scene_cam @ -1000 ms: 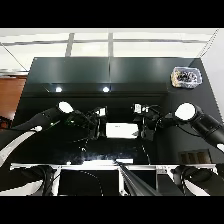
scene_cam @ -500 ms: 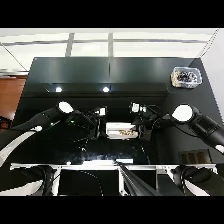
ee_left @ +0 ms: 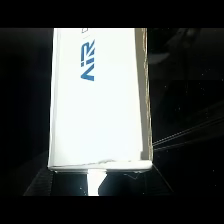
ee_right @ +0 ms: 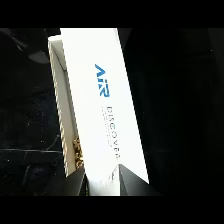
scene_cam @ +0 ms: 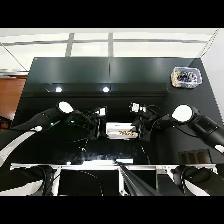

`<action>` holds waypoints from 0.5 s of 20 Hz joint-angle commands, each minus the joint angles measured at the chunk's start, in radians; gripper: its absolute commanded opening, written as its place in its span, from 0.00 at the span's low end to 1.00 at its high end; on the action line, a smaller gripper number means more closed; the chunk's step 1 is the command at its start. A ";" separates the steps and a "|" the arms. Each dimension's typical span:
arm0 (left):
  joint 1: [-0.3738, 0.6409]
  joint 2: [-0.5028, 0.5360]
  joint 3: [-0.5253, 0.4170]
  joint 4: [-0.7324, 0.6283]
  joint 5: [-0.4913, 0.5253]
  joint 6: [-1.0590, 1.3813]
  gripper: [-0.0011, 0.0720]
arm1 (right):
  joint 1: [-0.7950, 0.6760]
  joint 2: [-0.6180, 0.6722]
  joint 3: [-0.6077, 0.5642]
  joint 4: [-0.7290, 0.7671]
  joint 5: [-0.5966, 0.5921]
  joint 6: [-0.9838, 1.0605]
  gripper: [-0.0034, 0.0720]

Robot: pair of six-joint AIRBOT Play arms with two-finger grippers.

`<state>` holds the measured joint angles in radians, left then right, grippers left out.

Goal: Fold the box and place the chain.

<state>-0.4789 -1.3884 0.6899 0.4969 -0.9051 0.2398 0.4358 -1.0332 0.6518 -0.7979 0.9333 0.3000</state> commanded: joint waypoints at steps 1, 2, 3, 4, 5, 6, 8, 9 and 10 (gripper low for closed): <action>-0.001 -0.001 0.000 0.000 0.000 -0.001 0.68 | 0.001 -0.002 -0.002 -0.007 0.010 0.003 0.35; -0.001 -0.001 0.000 0.000 0.000 -0.001 0.68 | 0.001 -0.002 -0.002 -0.007 0.013 0.004 0.35; -0.001 -0.001 0.000 0.000 0.000 -0.001 0.68 | 0.001 -0.002 -0.002 -0.007 0.018 0.004 0.35; -0.001 -0.001 0.000 0.000 0.000 -0.001 0.68 | 0.001 -0.002 -0.002 -0.007 0.026 0.004 0.41; -0.001 -0.001 0.000 0.000 0.000 -0.001 0.68 | 0.001 -0.002 -0.002 -0.007 0.033 0.006 0.41; -0.001 -0.001 0.000 0.000 0.000 -0.001 0.68 | 0.001 -0.002 -0.002 -0.008 0.033 0.011 0.41; -0.001 -0.001 0.000 0.000 0.000 -0.001 0.68 | 0.001 -0.002 -0.002 -0.008 0.031 0.011 0.41; -0.001 -0.001 0.000 0.000 0.000 -0.002 0.68 | 0.001 -0.002 -0.002 -0.008 0.031 0.011 0.41; -0.001 -0.001 0.000 0.000 0.000 -0.001 0.68 | 0.001 -0.002 -0.002 -0.007 0.032 0.012 0.41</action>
<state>-0.4789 -1.3884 0.6899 0.4973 -0.9047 0.2394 0.4355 -1.0348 0.6498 -0.8059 0.9596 0.3096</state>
